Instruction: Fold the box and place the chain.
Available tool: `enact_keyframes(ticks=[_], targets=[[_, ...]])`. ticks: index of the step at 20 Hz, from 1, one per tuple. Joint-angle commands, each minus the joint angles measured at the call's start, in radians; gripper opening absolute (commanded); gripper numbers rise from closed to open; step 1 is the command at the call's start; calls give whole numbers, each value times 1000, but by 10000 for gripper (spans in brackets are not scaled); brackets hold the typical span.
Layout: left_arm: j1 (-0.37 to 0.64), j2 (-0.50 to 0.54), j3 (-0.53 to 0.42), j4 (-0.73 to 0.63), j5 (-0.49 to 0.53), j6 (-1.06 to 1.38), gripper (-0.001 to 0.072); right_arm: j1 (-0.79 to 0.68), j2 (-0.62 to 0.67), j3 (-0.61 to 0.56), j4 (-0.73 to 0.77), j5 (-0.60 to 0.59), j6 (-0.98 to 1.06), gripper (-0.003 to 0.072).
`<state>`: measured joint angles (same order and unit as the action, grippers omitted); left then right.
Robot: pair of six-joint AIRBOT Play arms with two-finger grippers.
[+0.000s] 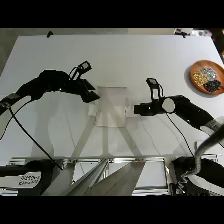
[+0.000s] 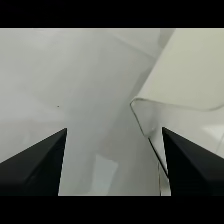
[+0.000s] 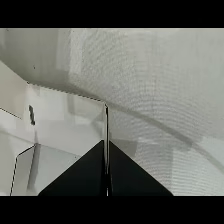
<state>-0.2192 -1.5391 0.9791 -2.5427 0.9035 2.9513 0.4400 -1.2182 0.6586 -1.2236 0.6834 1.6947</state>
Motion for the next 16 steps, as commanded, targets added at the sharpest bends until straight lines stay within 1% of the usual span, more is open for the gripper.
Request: enact_keyframes(ticks=[1, 5, 7, 8, 9, 10, 12, 13, 14, 15, 16], targets=[[5, -21, 8, -7, 50, 7, 628, 1, 0, 0, 0, 10, -6, 13], [-41, -94, 81, -8, 188, 7, 628, 1, 0, 0, 1, 21, -20, 13], [-51, -97, 99, -8, 207, 7, 626, 1, 0, 0, 1, 21, -20, 13], [-50, -97, 102, -6, 216, 7, 596, 1, 0, 0, 1, 20, -20, 13], [-50, -97, 102, -5, 231, 7, 469, 1, 0, 0, 1, 20, -20, 13], [-51, -97, 102, 2, 244, 7, 378, 1, 0, 0, 1, 20, -20, 13], [-53, -98, 102, 3, 252, 7, 375, 1, 0, 0, 1, 20, -20, 13], [-54, -98, 102, 2, 252, 7, 310, 1, 0, 0, 1, 20, -20, 13], [-58, -98, 102, 2, 249, 5, 157, 1, 0, 0, 1, 20, -20, 13], [-67, -98, 102, 0, 244, 5, 85, 1, 0, 0, 1, 20, -20, 13], [-79, -98, 102, 0, 232, 6, 86, 1, 0, 0, 1, 20, -20, 13]])
